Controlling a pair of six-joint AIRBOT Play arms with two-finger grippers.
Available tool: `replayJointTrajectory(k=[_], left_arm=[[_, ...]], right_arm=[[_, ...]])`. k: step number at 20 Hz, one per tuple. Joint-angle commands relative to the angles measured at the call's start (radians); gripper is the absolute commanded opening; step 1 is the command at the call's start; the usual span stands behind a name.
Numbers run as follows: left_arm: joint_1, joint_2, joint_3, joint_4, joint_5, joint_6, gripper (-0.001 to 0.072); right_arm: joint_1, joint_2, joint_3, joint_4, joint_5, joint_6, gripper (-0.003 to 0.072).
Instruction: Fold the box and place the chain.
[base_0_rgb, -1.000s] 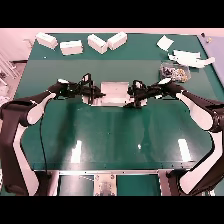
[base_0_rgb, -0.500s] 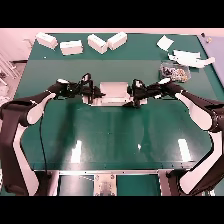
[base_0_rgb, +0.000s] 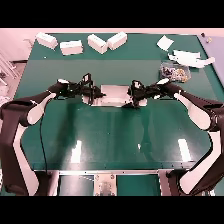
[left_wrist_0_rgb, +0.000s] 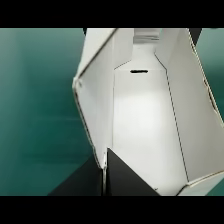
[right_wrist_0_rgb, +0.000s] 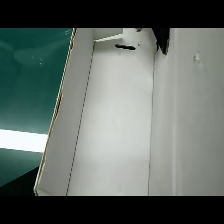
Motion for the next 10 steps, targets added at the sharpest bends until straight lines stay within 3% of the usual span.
replayJointTrajectory(k=[1, 10], left_arm=[[0.001, -0.001, 0.0, 0.0, 0.0, 0.0, 0.0024], [0.001, -0.001, 0.0, 0.0, -0.001, 0.0, 0.0024]], right_arm=[[-0.007, -0.002, 0.006, -0.009, -0.002, 0.002, 0.0675], [-0.016, -0.002, 0.014, -0.006, 0.014, 0.002, 0.0653]])
